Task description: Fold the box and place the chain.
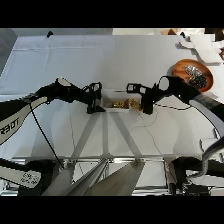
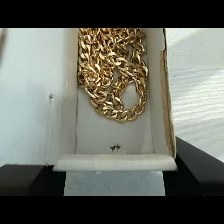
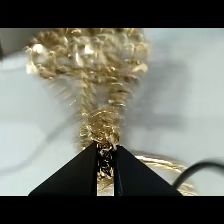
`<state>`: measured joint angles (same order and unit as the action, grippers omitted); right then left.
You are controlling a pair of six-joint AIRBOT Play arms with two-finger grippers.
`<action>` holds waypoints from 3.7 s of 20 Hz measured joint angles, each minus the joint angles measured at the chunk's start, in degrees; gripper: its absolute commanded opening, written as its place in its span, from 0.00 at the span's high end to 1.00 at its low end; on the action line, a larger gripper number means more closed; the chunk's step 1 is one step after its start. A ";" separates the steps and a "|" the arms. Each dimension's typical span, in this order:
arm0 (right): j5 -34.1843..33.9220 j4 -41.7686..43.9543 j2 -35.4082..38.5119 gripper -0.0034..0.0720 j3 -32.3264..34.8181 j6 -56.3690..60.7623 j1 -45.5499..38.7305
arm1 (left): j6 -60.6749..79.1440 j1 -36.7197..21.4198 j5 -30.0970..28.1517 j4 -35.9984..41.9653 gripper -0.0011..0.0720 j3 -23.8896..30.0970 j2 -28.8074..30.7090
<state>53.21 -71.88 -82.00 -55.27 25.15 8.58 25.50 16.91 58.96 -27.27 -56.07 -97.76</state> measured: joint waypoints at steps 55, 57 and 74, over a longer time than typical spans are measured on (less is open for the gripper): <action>-5.75 1.75 24.63 0.56 9.84 16.50 -7.34 | 0.00 0.00 0.00 0.00 0.31 0.00 0.00; -5.49 5.18 21.03 0.44 10.21 11.32 -8.15 | -0.02 0.00 0.00 0.00 0.31 0.00 0.00; -6.45 18.99 2.73 0.41 10.56 -28.24 -5.49 | 0.00 0.00 0.00 0.00 0.31 0.00 0.00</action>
<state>46.76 -52.88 -79.26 -44.71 -3.09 3.09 25.50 16.91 58.96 -27.27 -56.07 -97.76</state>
